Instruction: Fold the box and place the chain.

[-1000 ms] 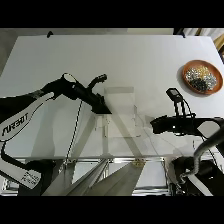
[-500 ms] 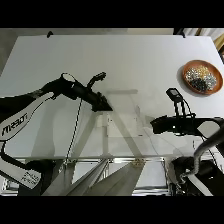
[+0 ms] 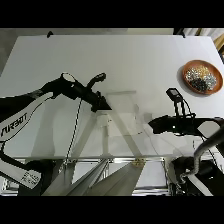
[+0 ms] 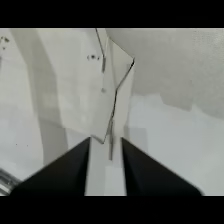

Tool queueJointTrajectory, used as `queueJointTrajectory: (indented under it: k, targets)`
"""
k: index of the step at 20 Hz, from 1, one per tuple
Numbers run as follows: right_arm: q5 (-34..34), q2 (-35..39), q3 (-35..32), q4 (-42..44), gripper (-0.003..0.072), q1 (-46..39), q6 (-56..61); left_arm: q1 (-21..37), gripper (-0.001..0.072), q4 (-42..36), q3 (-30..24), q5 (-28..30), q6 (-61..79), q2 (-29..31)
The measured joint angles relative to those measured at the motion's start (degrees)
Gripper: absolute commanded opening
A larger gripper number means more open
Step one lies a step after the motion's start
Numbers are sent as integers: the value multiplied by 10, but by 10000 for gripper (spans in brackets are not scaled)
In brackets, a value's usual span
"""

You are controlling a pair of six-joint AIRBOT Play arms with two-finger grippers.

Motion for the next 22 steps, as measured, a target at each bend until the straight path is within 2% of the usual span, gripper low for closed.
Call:
queueJointTrajectory:
  k: [7,13,15,19,22]
  targets:
    - [30,0,20,5,327,0,0,-8,-2,37,0,45,54,68]
    - [145,44,61,-50,327,0,4,-29,-5,141,-10,84,7,154]
    - [173,81,65,-73,327,0,8,-40,-4,148,-38,100,-5,188]
    - [203,159,69,-101,327,0,14,-75,2,127,-128,173,19,251]
    - [210,194,70,-107,327,0,16,-106,3,96,-170,176,58,260]
